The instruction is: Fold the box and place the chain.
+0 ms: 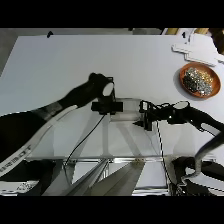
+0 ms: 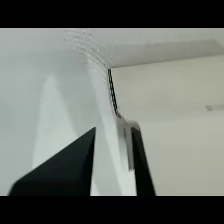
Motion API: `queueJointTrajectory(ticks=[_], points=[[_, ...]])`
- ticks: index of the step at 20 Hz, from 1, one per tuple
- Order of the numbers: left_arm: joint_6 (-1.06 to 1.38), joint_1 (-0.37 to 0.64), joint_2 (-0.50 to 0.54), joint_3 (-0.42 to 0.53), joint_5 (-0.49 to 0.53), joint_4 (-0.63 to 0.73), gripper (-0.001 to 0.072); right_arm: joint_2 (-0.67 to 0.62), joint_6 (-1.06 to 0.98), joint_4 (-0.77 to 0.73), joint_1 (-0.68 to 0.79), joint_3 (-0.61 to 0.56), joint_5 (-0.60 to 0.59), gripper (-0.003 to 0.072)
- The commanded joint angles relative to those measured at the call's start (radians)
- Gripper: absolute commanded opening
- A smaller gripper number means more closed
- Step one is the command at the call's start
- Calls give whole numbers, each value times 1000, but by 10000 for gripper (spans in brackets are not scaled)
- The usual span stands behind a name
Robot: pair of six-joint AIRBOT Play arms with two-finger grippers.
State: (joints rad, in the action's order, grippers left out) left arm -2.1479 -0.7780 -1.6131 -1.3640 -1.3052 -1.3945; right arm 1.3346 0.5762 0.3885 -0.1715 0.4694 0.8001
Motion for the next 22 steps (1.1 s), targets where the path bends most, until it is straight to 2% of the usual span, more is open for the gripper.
queueJointTrajectory(ticks=[1, 3, 4, 5, 6, 9, 11, 13, 14, 17, 19, 22], points=[[397, 70, 117, 0, -65, 40, 343, -1, 1, 0, 0, 0, 0, 298], [591, 114, 192, 3, -156, 5, 357, -1, 1, 0, 0, 0, 0, 298], [664, 136, 226, 13, -185, -11, 468, -1, 1, 0, 0, 0, 0, 298], [733, 161, 262, 30, -187, -16, 672, -1, 1, 0, 0, 0, 0, 298], [801, 187, 291, 54, -168, -6, 694, -1, 1, 0, 0, 0, 0, 298], [1175, 272, 357, 205, -55, 72, 696, -1, 1, 0, 0, 0, 0, 298], [1531, 329, 369, 364, 88, 158, 696, -1, 1, 0, 0, 0, 0, 298], [1900, 379, 348, 509, 249, 331, 696, -1, 1, 0, 0, 0, 0, 299], [2068, 394, 327, 555, 289, 415, 696, -1, 1, 0, 0, 0, 0, 298], [2421, 404, 227, 595, 336, 607, 696, -1, 1, 0, 0, 0, 0, 298], [2544, 397, 164, 595, 377, 763, 697, -1, 1, 0, 0, 0, 0, 298], [2683, 376, 109, 595, 401, 927, 698, -1, 1, 0, 0, 0, 0, 298]])
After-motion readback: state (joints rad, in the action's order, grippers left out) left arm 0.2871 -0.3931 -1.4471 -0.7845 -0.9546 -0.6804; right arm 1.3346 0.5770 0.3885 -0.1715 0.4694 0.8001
